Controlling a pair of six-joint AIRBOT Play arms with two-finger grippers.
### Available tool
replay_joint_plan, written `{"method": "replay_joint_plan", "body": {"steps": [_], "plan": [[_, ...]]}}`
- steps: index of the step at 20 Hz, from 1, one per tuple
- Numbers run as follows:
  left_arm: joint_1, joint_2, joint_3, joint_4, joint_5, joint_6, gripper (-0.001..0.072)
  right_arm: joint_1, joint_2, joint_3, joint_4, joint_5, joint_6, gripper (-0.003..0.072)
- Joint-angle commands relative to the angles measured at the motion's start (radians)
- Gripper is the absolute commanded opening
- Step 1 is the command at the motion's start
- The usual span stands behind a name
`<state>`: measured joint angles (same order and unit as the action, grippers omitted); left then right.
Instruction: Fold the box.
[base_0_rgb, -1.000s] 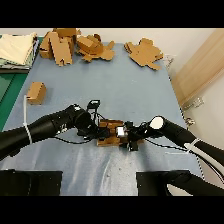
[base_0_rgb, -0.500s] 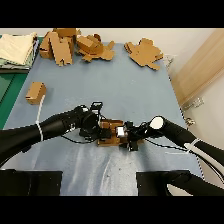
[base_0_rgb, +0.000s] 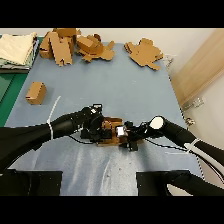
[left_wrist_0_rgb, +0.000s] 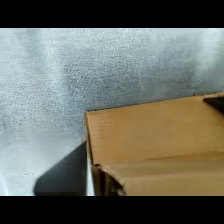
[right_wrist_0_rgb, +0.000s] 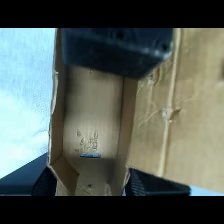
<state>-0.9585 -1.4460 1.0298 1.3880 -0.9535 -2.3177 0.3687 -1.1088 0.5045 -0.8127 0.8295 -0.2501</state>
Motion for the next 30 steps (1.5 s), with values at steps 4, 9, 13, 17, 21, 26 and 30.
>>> {"method": "replay_joint_plan", "body": {"steps": [4,9,13,17,21,26,30], "plan": [[-0.017,-0.009,0.004,0.026,0.054,-0.025,0.0013,0.001,0.001,0.0,0.008,0.0,0.0,0.0453],[-0.021,-0.009,0.008,-0.006,0.088,0.012,0.0166,0.001,0.001,0.0,0.007,-0.007,0.0,0.0453],[-0.018,-0.008,0.049,-0.026,0.043,0.027,0.0426,0.001,0.001,0.0,0.007,-0.009,0.0,0.0453],[-0.005,-0.008,0.11,-0.014,-0.048,0.048,0.0426,0.001,0.001,0.0,0.007,-0.008,0.0,0.0453],[0.016,-0.002,0.123,-0.012,-0.153,0.051,0.0426,0.001,0.001,0.0,0.007,-0.009,0.0,0.0453],[0.055,0.037,0.124,-0.011,-0.213,0.055,0.0426,0.001,0.001,0.0,0.006,-0.019,0.0,0.0453],[0.075,0.062,0.129,-0.011,-0.217,0.074,0.0426,0.001,0.001,0.0,0.006,-0.022,0.0,0.0453]]}}
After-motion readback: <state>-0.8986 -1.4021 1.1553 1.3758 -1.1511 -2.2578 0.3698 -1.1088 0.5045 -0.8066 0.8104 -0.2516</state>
